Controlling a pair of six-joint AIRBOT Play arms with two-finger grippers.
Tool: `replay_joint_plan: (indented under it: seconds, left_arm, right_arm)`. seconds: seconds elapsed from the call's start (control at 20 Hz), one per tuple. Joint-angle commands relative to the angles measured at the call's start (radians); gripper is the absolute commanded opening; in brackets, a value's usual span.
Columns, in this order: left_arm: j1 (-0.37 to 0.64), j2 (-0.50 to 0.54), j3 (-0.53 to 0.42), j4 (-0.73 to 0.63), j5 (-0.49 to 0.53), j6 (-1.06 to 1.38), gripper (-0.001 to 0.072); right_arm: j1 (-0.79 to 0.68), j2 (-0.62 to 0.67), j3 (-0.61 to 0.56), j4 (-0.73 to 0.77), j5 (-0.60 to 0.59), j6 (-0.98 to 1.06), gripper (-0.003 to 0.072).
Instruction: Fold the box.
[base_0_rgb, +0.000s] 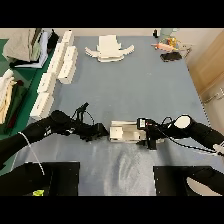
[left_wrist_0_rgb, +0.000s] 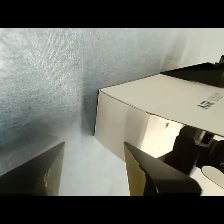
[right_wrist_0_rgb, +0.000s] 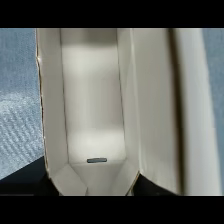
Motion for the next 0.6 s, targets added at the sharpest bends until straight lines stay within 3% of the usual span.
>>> replay_joint_plan:
  seconds: [0.0, 0.1, 0.25, 0.55]
  left_arm:
    - [0.035, 0.0, 0.002, -0.003, -0.056, -0.017, 0.0564]
    - [0.079, -0.001, 0.002, -0.002, -0.102, -0.017, 0.0565]
    - [0.121, -0.001, 0.002, -0.011, -0.074, -0.017, 0.0565]
    - [0.088, -0.001, 0.002, -0.152, -0.092, -0.006, 0.0565]
  right_arm:
    - [0.0, 0.0, 0.0, 0.0, 0.0, 0.0, 0.0509]
    - [0.0, 0.0, 0.0, 0.0, 0.0, 0.0, 0.0509]
    - [0.0, 0.0, 0.0, 0.0, 0.0, 0.0, 0.0509]
    - [0.0, 0.0, 0.0, 0.0, 0.0, 0.0, 0.0509]
